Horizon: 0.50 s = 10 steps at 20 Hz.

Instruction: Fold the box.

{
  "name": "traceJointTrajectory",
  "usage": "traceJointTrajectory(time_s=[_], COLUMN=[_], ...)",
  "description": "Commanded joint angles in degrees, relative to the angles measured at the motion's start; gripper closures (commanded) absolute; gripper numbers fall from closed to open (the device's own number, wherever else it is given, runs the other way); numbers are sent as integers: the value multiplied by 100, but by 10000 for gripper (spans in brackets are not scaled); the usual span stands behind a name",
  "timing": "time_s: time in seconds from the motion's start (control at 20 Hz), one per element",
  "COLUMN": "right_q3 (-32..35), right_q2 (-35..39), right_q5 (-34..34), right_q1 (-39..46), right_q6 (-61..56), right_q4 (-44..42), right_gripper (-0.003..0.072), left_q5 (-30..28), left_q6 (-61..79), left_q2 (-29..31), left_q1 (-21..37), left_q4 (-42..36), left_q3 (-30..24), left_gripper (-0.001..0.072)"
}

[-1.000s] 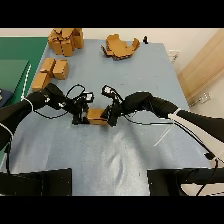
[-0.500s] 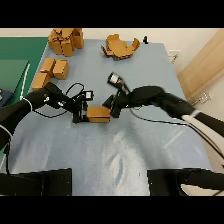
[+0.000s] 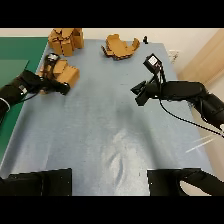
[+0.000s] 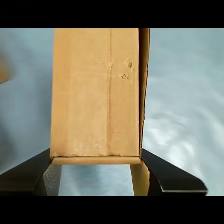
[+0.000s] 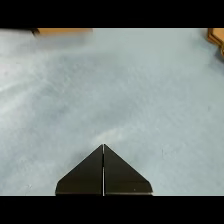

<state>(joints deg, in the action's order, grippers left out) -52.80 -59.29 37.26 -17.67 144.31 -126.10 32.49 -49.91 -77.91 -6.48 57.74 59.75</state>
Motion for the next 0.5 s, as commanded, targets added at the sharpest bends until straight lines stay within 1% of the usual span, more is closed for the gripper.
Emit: traceJointTrajectory(time_s=[0.0,0.25,0.3,0.45], right_q3=[232,240,240,240], right_q2=[125,107,107,107], right_q5=[2,9,11,76], right_q1=[162,162,162,162], right_q6=[-227,-232,-234,-385], right_q4=[184,181,181,181], right_gripper=[683,684,684,684], left_q5=[-363,-393,-474,-960], left_q6=[-1698,-1860,-1880,-1950], left_q2=[-164,-861,-940,-1099], left_q1=[433,420,420,444], left_q4=[927,968,1019,1091], left_q3=[24,24,24,24], left_gripper=[702,701,701,701])
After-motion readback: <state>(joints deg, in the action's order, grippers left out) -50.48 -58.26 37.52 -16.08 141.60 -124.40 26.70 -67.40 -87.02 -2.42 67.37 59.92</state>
